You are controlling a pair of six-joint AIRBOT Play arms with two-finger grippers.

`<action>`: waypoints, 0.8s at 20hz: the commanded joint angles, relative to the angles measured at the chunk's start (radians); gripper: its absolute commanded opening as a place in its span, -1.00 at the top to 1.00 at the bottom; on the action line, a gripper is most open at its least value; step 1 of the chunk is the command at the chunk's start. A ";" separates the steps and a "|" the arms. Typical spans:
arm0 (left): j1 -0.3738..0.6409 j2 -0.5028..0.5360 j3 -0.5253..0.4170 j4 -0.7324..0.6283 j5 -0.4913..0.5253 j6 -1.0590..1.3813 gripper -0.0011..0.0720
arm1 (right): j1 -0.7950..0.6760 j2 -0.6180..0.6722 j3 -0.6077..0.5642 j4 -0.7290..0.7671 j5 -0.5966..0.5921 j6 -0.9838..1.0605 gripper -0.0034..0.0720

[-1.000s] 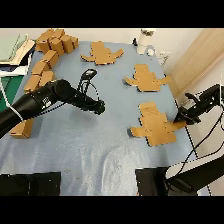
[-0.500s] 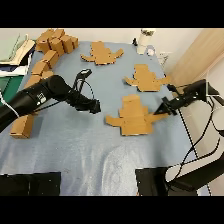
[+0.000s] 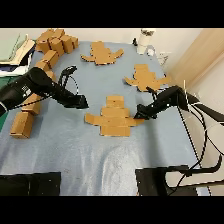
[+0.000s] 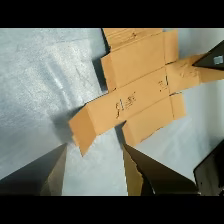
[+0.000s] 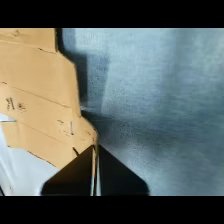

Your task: Fold the box.

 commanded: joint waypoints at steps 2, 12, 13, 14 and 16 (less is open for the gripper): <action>0.022 0.000 0.000 -0.015 -0.077 0.026 -0.46 | 0.030 0.018 -0.035 -0.017 0.004 0.018 0.06; 0.066 -0.058 0.000 -0.201 -0.184 0.078 -0.46 | 0.056 0.023 -0.036 0.055 -0.098 -0.133 0.90; 0.073 -0.072 0.000 -0.220 -0.183 0.100 -0.46 | 0.074 0.033 -0.039 0.061 -0.089 -0.170 0.90; 0.079 -0.085 -0.001 -0.233 -0.182 0.123 -0.46 | 0.099 0.053 -0.047 0.061 -0.061 -0.198 0.90; 0.084 -0.109 -0.001 -0.238 -0.169 0.167 -0.46 | 0.151 0.112 -0.080 0.058 0.025 -0.246 0.90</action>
